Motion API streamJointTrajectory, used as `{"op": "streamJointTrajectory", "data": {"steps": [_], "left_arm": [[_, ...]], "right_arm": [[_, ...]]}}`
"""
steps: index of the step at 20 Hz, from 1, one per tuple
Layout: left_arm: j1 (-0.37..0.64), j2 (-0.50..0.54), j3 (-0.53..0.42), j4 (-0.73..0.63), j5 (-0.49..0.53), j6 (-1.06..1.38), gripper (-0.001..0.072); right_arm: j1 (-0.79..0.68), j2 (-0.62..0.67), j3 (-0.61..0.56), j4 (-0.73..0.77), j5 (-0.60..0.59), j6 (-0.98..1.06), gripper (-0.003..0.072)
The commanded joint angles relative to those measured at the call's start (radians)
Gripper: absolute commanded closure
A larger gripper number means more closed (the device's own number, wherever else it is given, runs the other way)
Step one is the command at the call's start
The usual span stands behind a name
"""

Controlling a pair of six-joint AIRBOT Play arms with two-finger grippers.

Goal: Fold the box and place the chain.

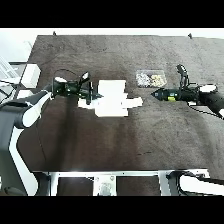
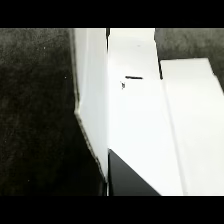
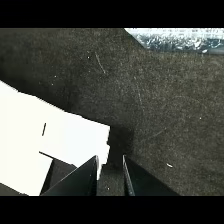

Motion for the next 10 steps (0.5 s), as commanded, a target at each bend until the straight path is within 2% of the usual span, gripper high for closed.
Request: {"op": "streamJointTrajectory", "data": {"steps": [1, 6, 10], "left_arm": [[0.001, -0.013, -0.01, -0.016, 0.008, 0.053, 0.0689], [0.001, -0.018, -0.01, -0.018, 0.011, 0.079, 0.0687], [0.001, -0.018, -0.01, -0.018, 0.012, 0.078, 0.0686]], "right_arm": [[0.0, 0.001, -0.02, 0.0, 0.0, -0.016, 0.0471], [0.0, 0.001, -0.047, 0.002, -0.007, -0.061, 0.0471], [0.002, 0.008, -0.055, 0.173, 0.037, -0.294, 0.0471]]}}
